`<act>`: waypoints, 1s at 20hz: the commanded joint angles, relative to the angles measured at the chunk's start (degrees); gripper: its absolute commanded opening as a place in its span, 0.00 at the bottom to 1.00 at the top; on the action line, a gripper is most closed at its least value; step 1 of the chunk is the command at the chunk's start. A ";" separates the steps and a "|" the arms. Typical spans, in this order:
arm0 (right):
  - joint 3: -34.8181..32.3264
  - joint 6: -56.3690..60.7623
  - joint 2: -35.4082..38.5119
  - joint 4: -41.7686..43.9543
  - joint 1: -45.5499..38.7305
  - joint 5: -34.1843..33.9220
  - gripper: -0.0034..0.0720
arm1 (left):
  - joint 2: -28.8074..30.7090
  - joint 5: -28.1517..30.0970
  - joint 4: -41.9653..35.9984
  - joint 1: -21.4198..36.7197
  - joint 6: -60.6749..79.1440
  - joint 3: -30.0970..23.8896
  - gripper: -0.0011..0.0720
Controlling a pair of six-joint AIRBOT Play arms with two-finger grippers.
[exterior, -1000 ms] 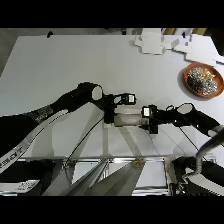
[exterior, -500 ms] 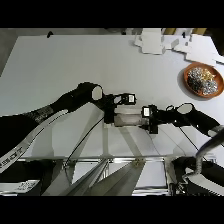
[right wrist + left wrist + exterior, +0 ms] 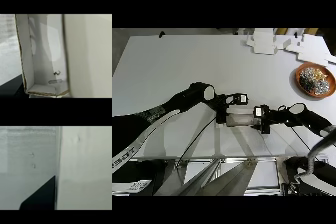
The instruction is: Fold the box and place the chain.
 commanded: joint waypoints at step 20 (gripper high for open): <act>0.02 0.31 0.04 -0.07 -0.04 -0.07 0.58 | 16.00 -15.19 4.26 -5.68 -17.03 0.09 0.02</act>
